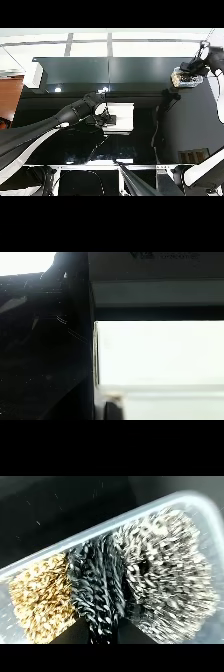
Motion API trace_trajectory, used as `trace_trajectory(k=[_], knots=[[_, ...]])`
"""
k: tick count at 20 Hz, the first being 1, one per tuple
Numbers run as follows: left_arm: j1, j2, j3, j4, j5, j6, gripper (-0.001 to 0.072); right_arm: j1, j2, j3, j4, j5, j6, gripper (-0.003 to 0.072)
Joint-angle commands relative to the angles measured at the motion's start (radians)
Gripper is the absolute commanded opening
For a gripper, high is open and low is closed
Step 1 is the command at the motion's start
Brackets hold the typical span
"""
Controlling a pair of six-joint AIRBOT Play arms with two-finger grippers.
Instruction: Fold the box and place the chain.
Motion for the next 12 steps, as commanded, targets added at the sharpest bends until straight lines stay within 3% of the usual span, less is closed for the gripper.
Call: trace_trajectory(k=[1,12], knots=[[0.000,0.000,0.000,0.000,0.000,0.002,0.0026,0.000,0.093,0.018,-0.002,0.029,-0.063,0.0010],[0.000,0.000,0.000,0.000,0.001,0.002,0.0025,0.000,0.389,0.018,0.060,0.021,-0.164,0.0010]])
